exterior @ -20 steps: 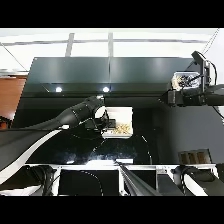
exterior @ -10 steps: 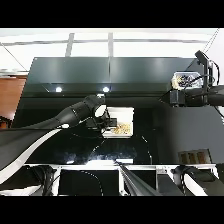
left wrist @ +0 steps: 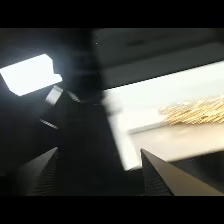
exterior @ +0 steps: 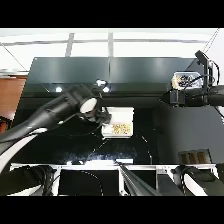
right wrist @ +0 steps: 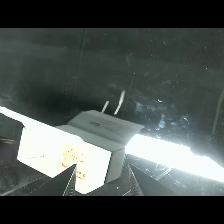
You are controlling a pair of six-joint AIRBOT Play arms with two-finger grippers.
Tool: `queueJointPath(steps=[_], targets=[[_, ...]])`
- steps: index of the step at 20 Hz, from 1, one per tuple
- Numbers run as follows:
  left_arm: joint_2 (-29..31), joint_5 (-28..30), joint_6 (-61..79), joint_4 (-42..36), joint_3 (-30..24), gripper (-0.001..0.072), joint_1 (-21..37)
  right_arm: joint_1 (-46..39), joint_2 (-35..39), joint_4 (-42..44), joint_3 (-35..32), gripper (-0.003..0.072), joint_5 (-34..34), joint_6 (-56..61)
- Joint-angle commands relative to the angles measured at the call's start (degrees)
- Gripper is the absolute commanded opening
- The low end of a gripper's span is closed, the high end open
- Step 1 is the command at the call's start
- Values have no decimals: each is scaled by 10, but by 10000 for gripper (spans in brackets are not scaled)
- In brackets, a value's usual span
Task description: Fold the box and place the chain.
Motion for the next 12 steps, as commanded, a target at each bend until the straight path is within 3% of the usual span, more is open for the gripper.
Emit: queueJointPath(steps=[1,4,7,9,10,12], targets=[[97,-31,105,57,-48,584,43,0,0,0,0,387,0,0],[188,65,150,-32,-168,584,161,0,0,-3,0,387,0,0],[249,196,338,-344,-301,584,306,0,0,-3,0,386,0,0],[254,193,534,-515,-346,584,357,0,0,-3,0,387,0,0],[251,178,607,-552,-353,584,365,0,0,-3,0,386,0,0],[242,171,702,-554,-353,584,357,0,0,-4,0,387,1,0]])
